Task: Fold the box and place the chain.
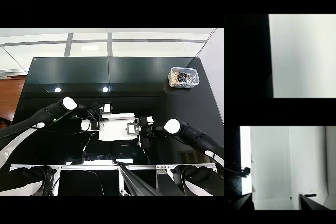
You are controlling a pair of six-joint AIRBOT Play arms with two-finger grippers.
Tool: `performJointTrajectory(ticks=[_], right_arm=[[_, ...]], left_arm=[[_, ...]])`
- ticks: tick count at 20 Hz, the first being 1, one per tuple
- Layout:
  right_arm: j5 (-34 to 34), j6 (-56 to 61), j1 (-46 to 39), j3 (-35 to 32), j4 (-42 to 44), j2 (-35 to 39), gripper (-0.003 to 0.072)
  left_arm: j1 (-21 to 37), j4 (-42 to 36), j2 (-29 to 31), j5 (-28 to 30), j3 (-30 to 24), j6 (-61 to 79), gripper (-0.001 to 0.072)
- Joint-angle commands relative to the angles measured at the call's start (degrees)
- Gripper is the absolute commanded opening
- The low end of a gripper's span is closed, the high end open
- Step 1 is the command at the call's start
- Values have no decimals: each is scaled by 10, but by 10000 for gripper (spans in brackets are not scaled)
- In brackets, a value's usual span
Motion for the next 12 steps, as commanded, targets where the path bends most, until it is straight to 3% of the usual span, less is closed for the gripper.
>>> performJointTrajectory(ticks=[1,7,12], right_arm=[[-31,-4,0,7,27,-7,690],[-17,4,-51,69,28,1,690],[-16,-2,-61,71,29,1,690]], left_arm=[[0,0,0,0,0,0,30],[0,0,0,-2,0,-6,31],[0,0,0,-2,0,-6,30]])
